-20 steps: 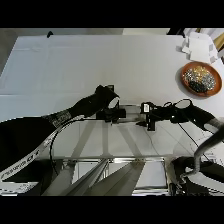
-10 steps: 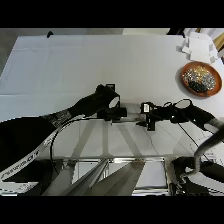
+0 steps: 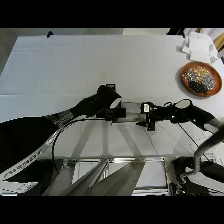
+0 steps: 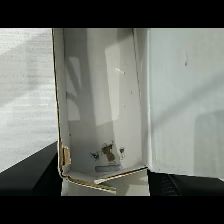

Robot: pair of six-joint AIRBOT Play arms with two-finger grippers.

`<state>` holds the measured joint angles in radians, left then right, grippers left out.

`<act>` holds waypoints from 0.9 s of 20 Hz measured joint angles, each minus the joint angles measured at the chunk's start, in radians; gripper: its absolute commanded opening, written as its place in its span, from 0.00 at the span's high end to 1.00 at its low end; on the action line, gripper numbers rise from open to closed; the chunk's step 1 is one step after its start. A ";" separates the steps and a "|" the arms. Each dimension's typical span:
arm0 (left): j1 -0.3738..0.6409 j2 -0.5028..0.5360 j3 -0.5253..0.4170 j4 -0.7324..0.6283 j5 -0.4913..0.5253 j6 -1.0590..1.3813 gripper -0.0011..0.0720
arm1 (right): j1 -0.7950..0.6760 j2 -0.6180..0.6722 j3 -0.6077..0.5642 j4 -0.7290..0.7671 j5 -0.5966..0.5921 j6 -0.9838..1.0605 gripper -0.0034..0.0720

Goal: Fold the box and place the chain.

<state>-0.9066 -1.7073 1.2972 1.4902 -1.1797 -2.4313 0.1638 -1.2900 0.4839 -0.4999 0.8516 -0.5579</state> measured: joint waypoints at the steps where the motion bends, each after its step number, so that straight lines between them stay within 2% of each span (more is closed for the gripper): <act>1: -0.001 -0.002 0.000 0.001 0.000 0.000 0.98 | 0.000 0.000 0.000 0.000 0.000 0.000 0.42; 3: -0.003 -0.003 0.000 0.002 -0.001 0.001 0.97 | 0.000 0.000 0.000 0.000 0.000 0.000 0.42; 4: -0.003 -0.004 0.000 0.003 -0.001 0.002 0.92 | 0.000 0.000 0.000 0.000 0.000 0.000 0.42; 6: 0.000 -0.005 0.000 0.002 0.001 0.013 0.75 | 0.000 0.000 0.000 0.000 0.001 0.000 0.42; 10: 0.039 0.032 -0.001 -0.017 -0.050 0.070 0.74 | 0.000 0.000 0.000 0.007 0.006 0.000 0.42; 11: 0.054 0.050 -0.001 -0.017 -0.059 0.090 0.63 | 0.001 0.000 0.000 0.010 0.007 0.000 0.42; 13: 0.087 0.089 -0.002 -0.020 -0.078 0.144 0.21 | 0.001 0.000 0.000 -0.001 0.003 -0.002 0.42; 15: 0.127 0.133 -0.001 -0.023 -0.091 0.232 0.09 | 0.000 0.000 0.000 -0.007 0.001 -0.003 0.42; 18: 0.191 0.189 -0.001 -0.064 -0.097 0.371 0.09 | 0.000 0.000 0.000 -0.004 0.000 -0.002 0.42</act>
<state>-0.7158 -1.5181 1.2961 1.4258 -1.2762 -2.0605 0.1642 -1.2900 0.4839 -0.5037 0.8520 -0.5602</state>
